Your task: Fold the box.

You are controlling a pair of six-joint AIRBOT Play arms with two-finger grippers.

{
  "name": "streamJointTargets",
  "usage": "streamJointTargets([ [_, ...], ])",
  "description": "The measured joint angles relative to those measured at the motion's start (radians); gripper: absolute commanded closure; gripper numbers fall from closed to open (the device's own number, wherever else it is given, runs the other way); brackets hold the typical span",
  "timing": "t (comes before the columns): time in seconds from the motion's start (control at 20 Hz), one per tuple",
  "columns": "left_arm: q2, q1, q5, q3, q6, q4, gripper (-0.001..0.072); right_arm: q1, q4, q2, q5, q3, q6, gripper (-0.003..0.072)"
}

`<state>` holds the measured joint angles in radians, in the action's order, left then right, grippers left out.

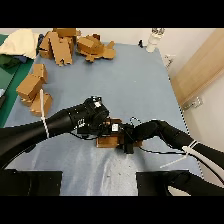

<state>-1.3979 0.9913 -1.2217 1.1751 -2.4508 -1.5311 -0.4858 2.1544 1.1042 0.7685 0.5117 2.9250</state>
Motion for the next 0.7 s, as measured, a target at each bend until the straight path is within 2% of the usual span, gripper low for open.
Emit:
streamJointTargets([
  [0.7, 0.031, -0.001, -0.051, 0.0, 0.0, -0.031, 0.0311, 0.0, 0.0, 0.0, 0.0, 0.0, 0.0, 0.0177],
])
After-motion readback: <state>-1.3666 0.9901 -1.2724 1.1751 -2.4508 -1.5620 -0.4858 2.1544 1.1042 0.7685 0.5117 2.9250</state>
